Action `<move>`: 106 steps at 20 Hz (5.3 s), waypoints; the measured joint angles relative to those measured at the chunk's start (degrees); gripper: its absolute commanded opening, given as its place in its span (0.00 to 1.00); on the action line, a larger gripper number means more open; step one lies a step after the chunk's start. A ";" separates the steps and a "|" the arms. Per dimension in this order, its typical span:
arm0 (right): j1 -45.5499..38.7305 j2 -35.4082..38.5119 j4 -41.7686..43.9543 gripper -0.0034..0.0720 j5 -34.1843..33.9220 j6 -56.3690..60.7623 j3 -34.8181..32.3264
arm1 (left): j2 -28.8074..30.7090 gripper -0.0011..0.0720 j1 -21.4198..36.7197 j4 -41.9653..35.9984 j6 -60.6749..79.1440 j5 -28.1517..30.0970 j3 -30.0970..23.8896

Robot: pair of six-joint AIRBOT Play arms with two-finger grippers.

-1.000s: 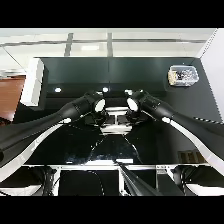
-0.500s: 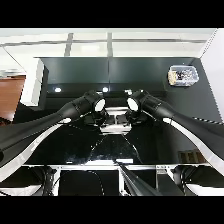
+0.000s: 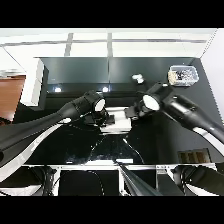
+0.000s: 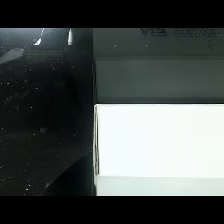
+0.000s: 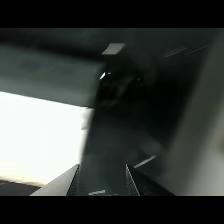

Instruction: Fold the box and place the chain.

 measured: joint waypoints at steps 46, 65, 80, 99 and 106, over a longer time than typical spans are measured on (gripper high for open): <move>-52.59 -31.32 2.49 0.05 1.25 -21.38 51.71 | 0.00 0.05 0.00 -0.04 0.61 0.02 0.00; -41.05 12.31 26.49 0.05 9.05 -31.63 44.87 | 0.00 0.05 0.00 -0.07 0.59 -0.57 0.00; -27.80 12.57 49.44 0.05 10.03 -32.37 40.83 | 0.00 0.05 0.00 -0.07 0.59 -0.61 0.00; -18.29 6.86 49.66 0.05 6.16 -31.98 30.29 | 0.00 0.05 0.00 -0.04 0.59 -0.61 0.00; -17.99 6.84 45.48 0.05 8.26 -31.78 20.20 | 0.00 0.05 0.00 -0.04 0.59 -0.61 0.00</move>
